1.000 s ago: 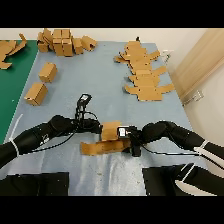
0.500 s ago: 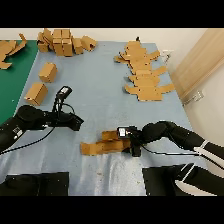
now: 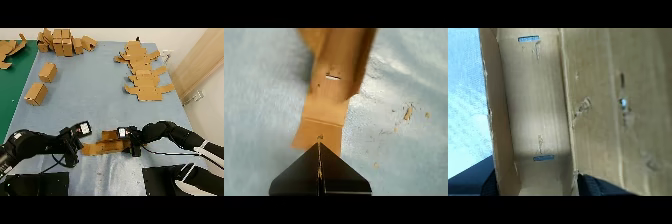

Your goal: Fold the box.

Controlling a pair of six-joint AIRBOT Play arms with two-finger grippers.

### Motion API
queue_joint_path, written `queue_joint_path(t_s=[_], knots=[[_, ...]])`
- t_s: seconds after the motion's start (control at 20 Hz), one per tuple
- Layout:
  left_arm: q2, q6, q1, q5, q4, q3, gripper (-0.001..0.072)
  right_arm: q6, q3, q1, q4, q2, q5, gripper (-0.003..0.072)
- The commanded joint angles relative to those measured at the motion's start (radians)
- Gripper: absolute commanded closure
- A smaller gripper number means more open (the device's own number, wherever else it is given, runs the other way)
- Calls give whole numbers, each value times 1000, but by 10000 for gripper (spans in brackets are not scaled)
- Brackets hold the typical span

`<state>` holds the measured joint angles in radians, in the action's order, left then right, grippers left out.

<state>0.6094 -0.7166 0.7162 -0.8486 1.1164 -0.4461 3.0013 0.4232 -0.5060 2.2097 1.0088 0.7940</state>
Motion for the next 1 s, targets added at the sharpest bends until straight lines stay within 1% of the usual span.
queue_joint_path(t_s=[0.0, 0.05, 0.1, 0.2, 0.25, 0.3, 0.35, 0.45, 0.5, 0.6, 0.7, 0.8, 0.85, 0.95], knots=[[-27, -132, 163, 195, 109, 13, 698, 0, -1, 0, -3, 0, 0, 177], [-13, -218, 173, 245, 107, 8, 698, 0, 0, 0, -3, 0, 0, 176], [2, -225, 179, 240, 107, 5, 698, 0, -1, 0, -3, 0, 0, 176], [31, -138, 192, 164, 122, 5, 698, 0, -1, 0, -3, 0, 0, 176], [49, -103, 193, 146, 120, 5, 699, 0, -1, 0, -3, 0, 0, 176], [64, -111, 194, 163, 103, 5, 699, 0, -1, 0, -3, 0, 0, 177], [76, -137, 194, 205, 37, 2, 698, 0, -1, 0, -3, 0, 0, 177], [102, -283, 193, 309, -167, -10, 698, 0, -1, 0, -3, 0, 0, 177], [119, -327, 192, 341, -279, -14, 699, 0, -1, 0, -3, 0, 0, 177], [174, -331, 193, 392, -494, -17, 699, 0, -1, 0, -3, 0, 0, 177], [232, -331, 192, 463, -640, -18, 699, 0, -1, 0, -3, 0, 0, 177], [277, -328, 192, 520, -719, -24, 699, 0, -1, 0, -3, 0, 0, 177], [291, -328, 192, 538, -724, -26, 699, 0, -1, 0, -3, 0, 0, 177], [309, -328, 192, 607, -767, -27, 699, 0, -1, 0, -3, 0, 0, 177]])
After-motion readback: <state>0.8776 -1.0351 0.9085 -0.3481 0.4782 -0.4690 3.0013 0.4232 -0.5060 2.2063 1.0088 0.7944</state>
